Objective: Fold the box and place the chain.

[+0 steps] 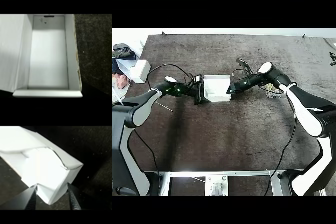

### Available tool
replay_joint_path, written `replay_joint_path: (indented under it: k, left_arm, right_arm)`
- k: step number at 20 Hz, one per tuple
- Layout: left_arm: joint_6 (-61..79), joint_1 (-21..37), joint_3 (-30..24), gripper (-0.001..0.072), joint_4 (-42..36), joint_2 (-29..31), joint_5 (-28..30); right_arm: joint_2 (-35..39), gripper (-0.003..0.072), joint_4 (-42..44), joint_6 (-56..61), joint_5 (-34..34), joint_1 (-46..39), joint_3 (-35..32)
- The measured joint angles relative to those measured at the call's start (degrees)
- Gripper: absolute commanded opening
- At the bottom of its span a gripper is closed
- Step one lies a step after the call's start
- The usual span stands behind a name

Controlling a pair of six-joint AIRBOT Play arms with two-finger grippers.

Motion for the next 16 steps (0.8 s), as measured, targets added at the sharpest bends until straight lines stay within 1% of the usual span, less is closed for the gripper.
replay_joint_path:
  k: [5,11,13,16]
  left_arm:
    - [0.0,0.0,0.0,0.0466,0.0,0.0,0.0]
    - [0.0,0.0,0.0,0.0466,-0.1,0.0,0.0]
    - [0.0,0.0,0.0,0.0466,-0.1,0.0,0.0]
    - [0.0,0.0,0.0,0.0466,-0.1,0.0,0.0]
  right_arm:
    - [-0.2,0.0429,-5.8,4.6,-2.2,2.4,1.8]
    - [-0.4,0.0428,-13.7,11.4,-3.3,4.7,3.0]
    - [-1.3,0.0428,-16.7,14.4,-2.5,5.4,4.9]
    - [-3.4,0.0428,-22.1,19.3,1.1,7.2,9.9]
